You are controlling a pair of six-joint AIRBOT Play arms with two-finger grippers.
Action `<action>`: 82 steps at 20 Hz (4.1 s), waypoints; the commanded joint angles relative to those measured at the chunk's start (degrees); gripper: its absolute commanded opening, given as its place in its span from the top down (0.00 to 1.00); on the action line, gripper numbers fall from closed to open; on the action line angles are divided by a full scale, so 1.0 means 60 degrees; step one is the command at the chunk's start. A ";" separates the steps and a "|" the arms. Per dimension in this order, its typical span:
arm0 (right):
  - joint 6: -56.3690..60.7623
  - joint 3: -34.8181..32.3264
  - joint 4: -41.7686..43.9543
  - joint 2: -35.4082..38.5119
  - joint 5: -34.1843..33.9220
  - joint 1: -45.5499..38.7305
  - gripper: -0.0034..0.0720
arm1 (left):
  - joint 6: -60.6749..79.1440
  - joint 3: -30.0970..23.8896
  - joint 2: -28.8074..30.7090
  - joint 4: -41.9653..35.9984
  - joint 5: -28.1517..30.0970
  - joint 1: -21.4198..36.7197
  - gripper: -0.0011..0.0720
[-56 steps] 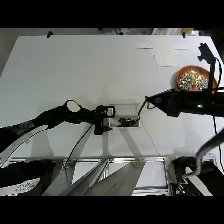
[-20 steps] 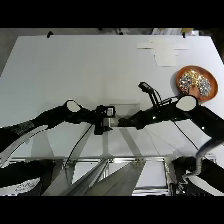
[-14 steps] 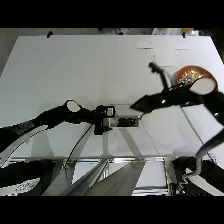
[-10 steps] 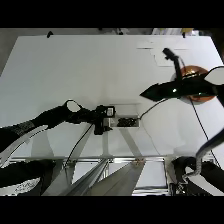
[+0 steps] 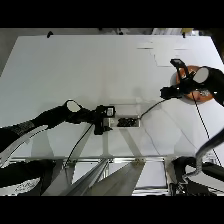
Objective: Fold the box and place the chain.
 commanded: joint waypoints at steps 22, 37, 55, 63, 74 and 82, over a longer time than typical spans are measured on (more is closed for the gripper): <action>0.0652 0.0011 -0.0750 -0.1548 -0.0379 -0.0022 0.93 | 0.0000 0.0000 0.0007 0.0004 0.0000 0.0007 0.70; -0.0051 -0.0474 0.1519 0.3963 0.2033 0.0951 0.93 | 0.0004 0.0000 0.0007 0.0004 -0.0044 0.0004 0.70; -0.2193 -0.0492 0.6524 0.5544 0.0463 0.3279 0.93 | 0.0000 0.0000 0.0007 0.0004 -0.0069 0.0007 0.70; -0.2189 -0.1628 0.5745 0.4998 0.0029 0.3617 0.93 | 0.0000 -0.0004 0.0007 0.0004 -0.0069 0.0004 0.70; -0.3475 -0.2896 0.5701 0.2896 -0.0273 0.3617 0.70 | 0.0004 -0.0004 0.0007 0.0004 -0.0069 0.0007 0.70; -0.4787 -0.0484 0.5628 0.3304 0.1246 0.2204 0.83 | 0.0004 -0.0004 0.0007 0.0004 -0.0073 0.0004 0.70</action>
